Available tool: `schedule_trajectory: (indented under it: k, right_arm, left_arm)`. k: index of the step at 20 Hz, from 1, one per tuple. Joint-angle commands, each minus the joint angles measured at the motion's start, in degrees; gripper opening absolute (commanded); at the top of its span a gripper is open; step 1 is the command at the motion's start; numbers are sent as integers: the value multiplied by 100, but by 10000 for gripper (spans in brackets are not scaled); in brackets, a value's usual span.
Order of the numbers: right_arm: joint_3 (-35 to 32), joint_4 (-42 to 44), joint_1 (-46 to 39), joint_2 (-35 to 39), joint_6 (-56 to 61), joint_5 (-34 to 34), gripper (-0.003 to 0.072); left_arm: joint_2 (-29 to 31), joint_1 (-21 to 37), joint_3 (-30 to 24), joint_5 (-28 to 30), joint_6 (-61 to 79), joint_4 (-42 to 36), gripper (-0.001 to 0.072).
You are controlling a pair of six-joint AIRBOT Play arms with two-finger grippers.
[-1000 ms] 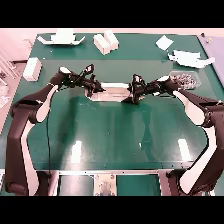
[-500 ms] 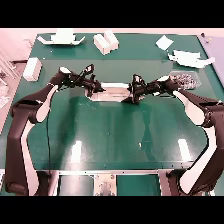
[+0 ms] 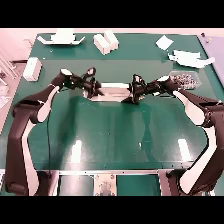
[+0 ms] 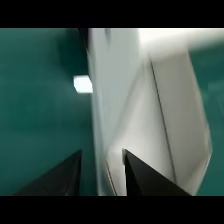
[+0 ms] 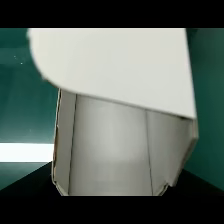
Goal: Fold the box and place the chain.
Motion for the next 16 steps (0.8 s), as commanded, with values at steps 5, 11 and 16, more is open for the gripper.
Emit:
schedule_trajectory:
  k: [5,11,16]
  right_arm:
    - [-2,0,-4,-2,2,0,558]
    - [-2,2,-4,-2,2,0,558]
    - [-2,0,-4,-2,2,0,558]
  left_arm:
    - [46,28,-2,-221,20,-343,482]
    - [745,31,-2,-404,24,-398,664]
    - [1416,28,17,-527,-184,-304,662]
